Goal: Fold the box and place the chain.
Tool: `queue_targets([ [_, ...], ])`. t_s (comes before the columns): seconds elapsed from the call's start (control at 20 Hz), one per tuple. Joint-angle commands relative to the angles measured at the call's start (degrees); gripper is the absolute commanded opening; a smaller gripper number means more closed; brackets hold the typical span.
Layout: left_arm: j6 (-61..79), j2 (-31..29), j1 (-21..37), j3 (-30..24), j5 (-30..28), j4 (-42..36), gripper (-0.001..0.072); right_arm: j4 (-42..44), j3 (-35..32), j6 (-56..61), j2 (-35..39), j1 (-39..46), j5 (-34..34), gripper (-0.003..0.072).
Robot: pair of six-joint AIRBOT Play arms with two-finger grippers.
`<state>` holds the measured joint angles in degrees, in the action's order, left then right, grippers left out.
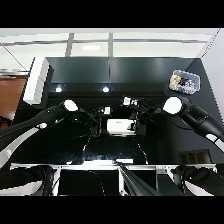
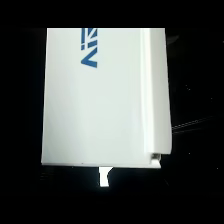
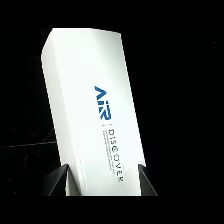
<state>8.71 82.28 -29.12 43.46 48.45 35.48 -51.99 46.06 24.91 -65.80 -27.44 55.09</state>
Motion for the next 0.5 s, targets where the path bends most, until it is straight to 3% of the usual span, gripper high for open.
queue_targets([
  [0.0,0.02,0.0,-0.04,0.02,0.02,0.02,0.0351,0.09,0.13,0.13,0.04,-0.04,0.11,0.0484],
  [0.25,0.02,0.0,-0.04,0.02,0.02,0.02,0.0351,0.09,0.11,0.13,0.04,-0.04,-0.07,0.0481],
  [0.35,0.02,0.0,-0.04,0.02,0.02,0.02,0.0351,0.09,0.11,0.13,0.04,-0.04,-0.09,0.0326],
  [0.45,0.02,0.0,-0.04,0.02,0.04,0.02,0.0351,0.07,0.11,0.13,0.04,-0.04,-0.04,0.0313],
])
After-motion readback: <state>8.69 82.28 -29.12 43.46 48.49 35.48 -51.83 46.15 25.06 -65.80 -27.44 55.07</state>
